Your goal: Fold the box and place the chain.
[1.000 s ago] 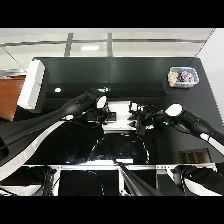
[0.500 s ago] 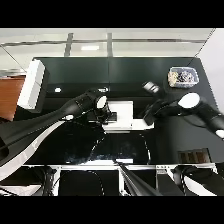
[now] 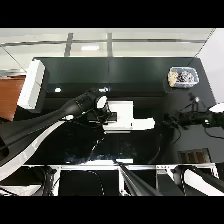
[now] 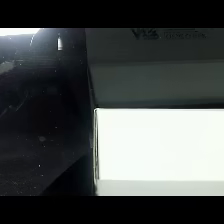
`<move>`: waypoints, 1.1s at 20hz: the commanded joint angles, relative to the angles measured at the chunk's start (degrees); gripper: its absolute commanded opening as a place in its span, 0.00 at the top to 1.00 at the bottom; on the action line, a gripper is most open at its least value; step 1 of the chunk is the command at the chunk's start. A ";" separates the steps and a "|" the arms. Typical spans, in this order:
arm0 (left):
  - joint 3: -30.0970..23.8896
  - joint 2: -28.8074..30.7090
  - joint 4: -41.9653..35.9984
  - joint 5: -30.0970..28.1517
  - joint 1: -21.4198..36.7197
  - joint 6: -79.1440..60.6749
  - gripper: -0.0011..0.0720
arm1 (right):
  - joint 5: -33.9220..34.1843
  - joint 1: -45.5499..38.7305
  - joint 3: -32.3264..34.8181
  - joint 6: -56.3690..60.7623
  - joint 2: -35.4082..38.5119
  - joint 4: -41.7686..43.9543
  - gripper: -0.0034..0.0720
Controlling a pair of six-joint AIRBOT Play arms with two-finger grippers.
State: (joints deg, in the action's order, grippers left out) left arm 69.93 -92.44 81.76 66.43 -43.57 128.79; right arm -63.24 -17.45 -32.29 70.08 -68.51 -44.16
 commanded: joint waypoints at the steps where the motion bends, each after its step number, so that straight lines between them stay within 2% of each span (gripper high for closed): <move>1: 0.00 0.02 0.09 0.04 0.04 0.00 0.95 | -2.91 5.92 1.95 -5.38 -5.81 7.72 0.94; 4: 0.00 0.02 0.07 0.07 0.04 0.00 0.95 | -0.52 13.53 0.68 -9.94 -6.64 14.21 0.94; 7: 0.00 0.02 0.07 0.07 0.04 -0.02 0.95 | -3.48 16.59 -4.96 -9.92 -6.64 11.45 0.93; 8: 0.00 0.02 0.07 0.07 0.04 -0.02 0.95 | -5.55 16.76 -6.82 -9.92 -6.64 11.15 0.72; 9: 0.00 0.02 0.07 0.07 0.04 0.00 0.95 | -7.45 16.74 -8.28 -9.94 -6.64 10.97 0.37; 10: 0.00 0.02 0.07 0.07 0.04 0.00 0.95 | -8.94 16.74 -9.46 -9.92 -6.64 11.02 0.26; 13: 0.00 0.02 0.07 0.04 0.04 0.00 0.95 | -10.49 17.84 -10.78 -9.86 -6.64 11.28 0.27; 14: 0.00 0.02 0.07 0.04 0.04 0.00 0.95 | -10.32 18.97 -10.78 -9.86 -6.64 11.28 0.32; 20: 0.00 0.02 0.09 0.04 0.04 0.00 0.95 | -4.04 27.39 -11.76 -7.26 -6.64 10.84 0.33; 22: 0.00 0.02 0.07 0.04 0.04 0.00 0.95 | -2.49 29.35 -12.24 -5.25 -6.64 9.55 0.48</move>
State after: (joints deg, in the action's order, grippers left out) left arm 69.93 -92.44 81.80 66.50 -43.57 128.79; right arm -68.62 8.84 -43.86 62.43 -75.13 -33.39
